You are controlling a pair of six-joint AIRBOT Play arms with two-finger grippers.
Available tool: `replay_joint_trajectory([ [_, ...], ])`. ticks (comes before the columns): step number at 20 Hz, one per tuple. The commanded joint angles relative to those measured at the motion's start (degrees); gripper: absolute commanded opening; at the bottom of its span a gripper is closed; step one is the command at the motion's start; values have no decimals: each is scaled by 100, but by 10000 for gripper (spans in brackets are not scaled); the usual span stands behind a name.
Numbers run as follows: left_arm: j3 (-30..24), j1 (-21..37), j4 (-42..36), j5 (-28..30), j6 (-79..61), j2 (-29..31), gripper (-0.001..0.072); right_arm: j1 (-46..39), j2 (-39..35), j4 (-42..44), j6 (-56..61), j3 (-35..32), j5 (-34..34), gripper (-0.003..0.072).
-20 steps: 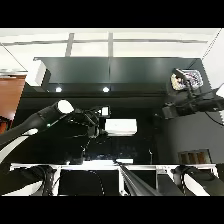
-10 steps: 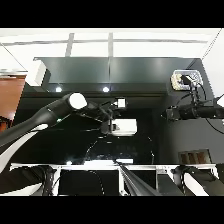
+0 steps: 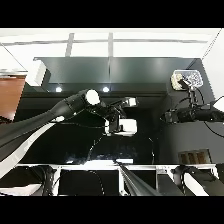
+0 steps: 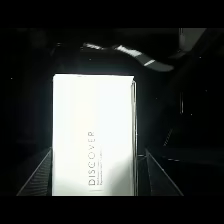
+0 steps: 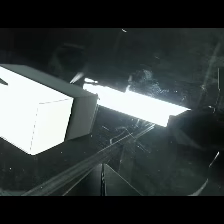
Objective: Fold the box and place the chain.
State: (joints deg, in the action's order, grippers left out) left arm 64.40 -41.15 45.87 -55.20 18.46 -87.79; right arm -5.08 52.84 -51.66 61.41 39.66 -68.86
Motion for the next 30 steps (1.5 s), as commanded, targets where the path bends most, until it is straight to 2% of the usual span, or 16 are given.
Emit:
replay_joint_trajectory([
  [1, 35, -168, 72, -94, 46, -35, 716, -4, -4, 0, -15, -9, 15, 10],
  [3, 33, -273, 315, -37, 48, -35, 716, -4, -4, 0, -13, -9, 20, 10],
  [4, 33, -358, 691, 39, 48, -37, 716, -4, -4, 2, -13, -7, 20, 10],
  [7, 26, -612, 1757, 664, 603, -164, 716, -4, -4, 2, -13, -9, 17, 10],
  [9, 28, -658, 1862, 765, 778, -326, 716, -4, -4, 2, -13, -7, 15, 11],
  [10, 28, -671, 1860, 754, 778, -334, 687, -4, -4, 0, -13, -7, 4, 10],
  [11, 31, -669, 1858, 717, 798, -302, 568, -4, -4, 0, -13, -7, -7, 10],
  [12, 31, -643, 1888, 621, 811, -229, 359, -4, -4, 2, -11, -9, -7, 11],
  [15, 28, -205, 2490, 138, 1681, 125, 353, -2, -4, 22, -11, -7, 2, 10],
  [17, 28, 461, 3220, -470, 2621, 450, 353, -2, -4, 22, -11, -7, 7, 10],
  [19, 22, 1405, 3858, -1143, 3519, 774, 353, -2, -4, 22, -11, -9, 59, 11],
  [21, 22, 2608, 4828, -1840, 5462, 970, 354, -4, -4, 52, -11, -7, 131, 10],
  [23, 17, 3821, 5202, -2376, 6419, 992, 354, 9, -4, 76, -11, -7, 151, 10],
  [26, 35, 5346, 4800, -2096, 6341, 997, 353, 20, -2, 81, -11, -9, 208, 10],
  [29, 50, 6236, 5077, -1480, 6072, 922, 354, 20, 11, 63, -13, -7, 219, 11],
  [30, 70, 6450, 4946, -1272, 5799, 855, 354, 20, 17, 66, -13, -7, 225, 10],
])
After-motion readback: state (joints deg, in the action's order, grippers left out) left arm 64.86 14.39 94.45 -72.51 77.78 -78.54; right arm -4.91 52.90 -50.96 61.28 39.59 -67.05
